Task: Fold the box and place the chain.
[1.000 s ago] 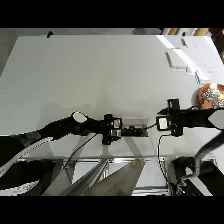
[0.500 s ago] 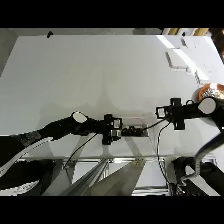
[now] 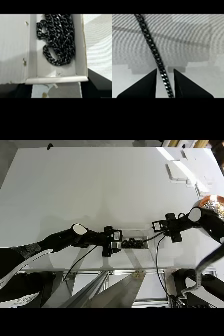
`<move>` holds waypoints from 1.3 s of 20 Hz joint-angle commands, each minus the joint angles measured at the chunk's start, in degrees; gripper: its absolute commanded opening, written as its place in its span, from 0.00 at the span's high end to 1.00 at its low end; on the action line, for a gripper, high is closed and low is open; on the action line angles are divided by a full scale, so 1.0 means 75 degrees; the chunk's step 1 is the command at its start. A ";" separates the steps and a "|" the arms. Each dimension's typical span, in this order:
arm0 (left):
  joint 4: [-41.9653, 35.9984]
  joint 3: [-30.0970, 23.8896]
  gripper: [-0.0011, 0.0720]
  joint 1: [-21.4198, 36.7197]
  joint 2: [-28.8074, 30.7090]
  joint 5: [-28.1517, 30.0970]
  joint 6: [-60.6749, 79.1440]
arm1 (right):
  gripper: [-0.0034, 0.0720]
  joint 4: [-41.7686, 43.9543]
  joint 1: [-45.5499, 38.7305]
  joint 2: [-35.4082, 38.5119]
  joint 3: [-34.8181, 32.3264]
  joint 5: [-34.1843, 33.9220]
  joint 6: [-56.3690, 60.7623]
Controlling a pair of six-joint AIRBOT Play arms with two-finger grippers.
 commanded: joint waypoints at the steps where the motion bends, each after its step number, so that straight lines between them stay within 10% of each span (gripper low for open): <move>1: 0.0003 0.0003 0.61 0.0003 0.0003 0.0000 0.0003 | 0.66 0.0009 -0.0003 -0.0187 -0.0006 -0.0152 -0.0090; 4: 0.0000 0.0003 0.61 0.0003 0.0003 0.0000 0.0003 | 0.93 0.0003 -0.0003 -0.0224 -0.0003 0.0134 -0.0085; 18: 0.0003 0.0003 0.61 0.0003 0.0003 0.0000 0.0003 | 0.93 0.2020 0.1667 0.2742 -0.0006 0.2107 0.1454; 26: 0.0003 0.0003 0.61 0.0003 0.0003 0.0000 0.0003 | 0.93 0.3104 0.3698 0.2873 -0.0061 0.0204 0.1842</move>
